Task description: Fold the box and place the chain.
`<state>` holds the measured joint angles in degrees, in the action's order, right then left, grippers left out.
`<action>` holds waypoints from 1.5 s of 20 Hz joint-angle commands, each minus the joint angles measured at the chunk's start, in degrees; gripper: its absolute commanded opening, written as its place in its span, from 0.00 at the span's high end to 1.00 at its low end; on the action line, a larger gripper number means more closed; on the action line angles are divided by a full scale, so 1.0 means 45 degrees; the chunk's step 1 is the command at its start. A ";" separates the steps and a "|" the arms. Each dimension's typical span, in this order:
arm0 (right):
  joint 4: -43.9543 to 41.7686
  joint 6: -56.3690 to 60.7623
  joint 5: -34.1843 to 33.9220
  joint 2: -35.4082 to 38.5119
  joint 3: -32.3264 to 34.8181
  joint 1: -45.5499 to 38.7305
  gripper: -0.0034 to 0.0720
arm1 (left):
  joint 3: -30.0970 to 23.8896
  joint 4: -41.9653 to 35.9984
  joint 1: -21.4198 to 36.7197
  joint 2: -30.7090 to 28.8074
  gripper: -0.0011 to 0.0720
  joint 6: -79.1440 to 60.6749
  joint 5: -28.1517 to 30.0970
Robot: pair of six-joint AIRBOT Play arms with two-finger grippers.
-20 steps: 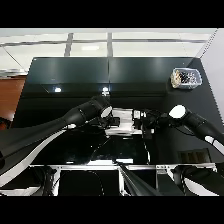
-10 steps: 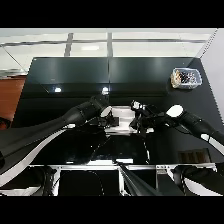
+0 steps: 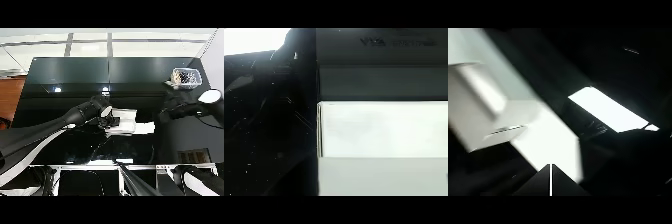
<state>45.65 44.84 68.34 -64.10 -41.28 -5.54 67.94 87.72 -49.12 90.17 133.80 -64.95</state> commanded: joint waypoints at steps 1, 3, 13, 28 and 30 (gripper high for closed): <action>-0.0291 0.5965 -0.1540 0.0141 0.1044 -0.3152 0.93 | 0.0005 0.0005 0.0000 -0.0005 0.95 -0.0010 -0.0053; -0.0345 0.6513 -0.1894 -0.0083 0.2254 -0.3604 0.93 | 0.0005 0.0005 0.0005 -0.0005 0.95 -0.0010 -0.0053; -0.4687 0.1923 -0.1035 -0.2254 0.2050 0.0981 0.90 | 0.0005 0.0010 0.0005 -0.0005 0.95 -0.0010 -0.0005; -0.0160 0.2778 0.2137 -0.2132 -0.0525 -0.2433 0.93 | 0.0005 0.0005 0.0000 -0.0005 0.95 -0.0010 -0.0005; -0.0204 0.2909 0.1511 -0.2132 0.0355 -0.3342 0.93 | 0.0005 0.0005 0.0000 -0.0005 0.95 -0.0010 -0.0010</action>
